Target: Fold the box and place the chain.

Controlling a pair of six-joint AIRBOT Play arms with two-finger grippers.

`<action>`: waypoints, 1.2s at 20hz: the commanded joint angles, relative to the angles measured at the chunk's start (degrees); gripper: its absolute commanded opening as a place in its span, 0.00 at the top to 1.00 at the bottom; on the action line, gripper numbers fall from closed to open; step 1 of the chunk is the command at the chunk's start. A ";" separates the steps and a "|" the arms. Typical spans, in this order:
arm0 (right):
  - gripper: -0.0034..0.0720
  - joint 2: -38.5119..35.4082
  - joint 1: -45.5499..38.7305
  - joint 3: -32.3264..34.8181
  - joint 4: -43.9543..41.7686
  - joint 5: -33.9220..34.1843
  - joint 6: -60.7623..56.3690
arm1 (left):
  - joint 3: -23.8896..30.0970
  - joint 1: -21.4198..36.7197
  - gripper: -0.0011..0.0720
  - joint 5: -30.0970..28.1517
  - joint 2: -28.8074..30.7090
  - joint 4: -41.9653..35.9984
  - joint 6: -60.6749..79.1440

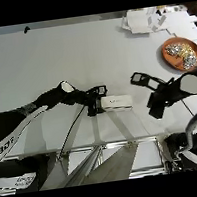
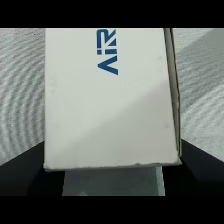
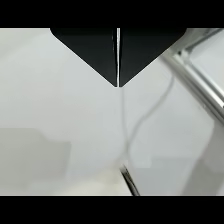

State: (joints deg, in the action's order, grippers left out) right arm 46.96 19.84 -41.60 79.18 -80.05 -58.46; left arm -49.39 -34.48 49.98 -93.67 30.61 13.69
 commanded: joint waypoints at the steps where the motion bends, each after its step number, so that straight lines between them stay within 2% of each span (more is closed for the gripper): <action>1: 0.93 -3.85 -12.15 1.18 4.76 -8.79 -11.47 | -0.04 -0.02 0.70 -0.02 0.00 0.04 0.00; 7: 0.93 -10.56 -35.39 6.93 6.27 -3.85 -15.21 | -0.04 -0.02 0.70 -0.04 0.00 -0.20 0.00; 10: 0.93 -10.54 -39.65 8.61 5.77 -2.99 -15.21 | -0.04 -0.02 0.70 -0.48 0.00 -0.39 -0.13; 14: 0.93 -10.51 -39.71 9.42 2.97 1.11 -15.21 | -0.04 -0.02 0.70 0.13 0.00 -0.13 -0.17; 15: 0.93 -10.51 -39.71 9.42 2.25 1.73 -15.19 | -0.04 -0.02 0.72 0.20 0.00 -0.15 -0.15; 16: 0.93 -10.51 -39.71 9.42 1.75 1.70 -15.17 | -0.11 -0.02 0.97 0.02 0.22 -0.17 0.02; 17: 0.93 -10.51 -39.71 9.42 1.42 1.86 -15.12 | -0.17 0.11 0.98 -0.02 0.90 -0.11 -0.59; 20: 0.93 -10.54 -39.71 9.42 1.51 5.29 -15.12 | -0.17 2.19 0.98 -0.15 6.95 2.84 -16.09; 24: 0.93 -10.54 -39.71 9.42 1.55 5.90 -15.12 | -0.15 9.46 0.98 -1.81 19.71 16.46 -37.07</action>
